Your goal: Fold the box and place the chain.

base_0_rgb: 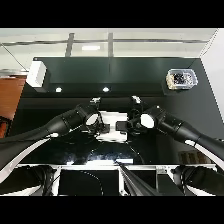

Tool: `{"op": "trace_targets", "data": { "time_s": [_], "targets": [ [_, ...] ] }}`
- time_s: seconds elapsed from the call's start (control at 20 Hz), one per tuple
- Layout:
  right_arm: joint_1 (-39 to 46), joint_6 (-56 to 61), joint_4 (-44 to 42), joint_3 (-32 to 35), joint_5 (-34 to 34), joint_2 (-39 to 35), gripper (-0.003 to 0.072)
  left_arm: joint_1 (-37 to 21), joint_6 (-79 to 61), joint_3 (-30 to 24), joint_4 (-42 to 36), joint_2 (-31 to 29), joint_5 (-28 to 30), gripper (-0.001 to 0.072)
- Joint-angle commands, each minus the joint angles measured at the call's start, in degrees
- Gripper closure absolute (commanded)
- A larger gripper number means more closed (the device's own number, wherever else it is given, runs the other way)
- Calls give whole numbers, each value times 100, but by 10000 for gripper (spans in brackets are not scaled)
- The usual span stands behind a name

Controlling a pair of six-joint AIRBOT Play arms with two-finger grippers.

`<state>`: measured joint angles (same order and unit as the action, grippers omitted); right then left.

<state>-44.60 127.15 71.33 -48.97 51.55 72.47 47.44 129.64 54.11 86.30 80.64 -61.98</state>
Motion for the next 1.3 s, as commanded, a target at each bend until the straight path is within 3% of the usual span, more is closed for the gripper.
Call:
{"op": "trace_targets", "data": {
  "time_s": [0.0,0.1,0.2,0.85,0.9,1.25],
  "targets": [
    [-343,870,442,-282,372,219,341,-2,-2,-2,2,2,-4,680],
    [-468,975,549,-481,564,452,344,-2,-2,-2,2,2,-4,680],
    [-538,973,590,-584,684,625,420,-2,-2,-2,2,2,-9,680],
    [-538,1220,824,-595,841,822,425,-2,-2,-2,4,2,-2,680],
    [-538,1220,824,-595,852,855,505,-2,-2,-2,2,2,-2,680],
    [-522,1261,979,-595,715,894,505,-2,-2,-2,2,2,-4,680]
  ]
}}
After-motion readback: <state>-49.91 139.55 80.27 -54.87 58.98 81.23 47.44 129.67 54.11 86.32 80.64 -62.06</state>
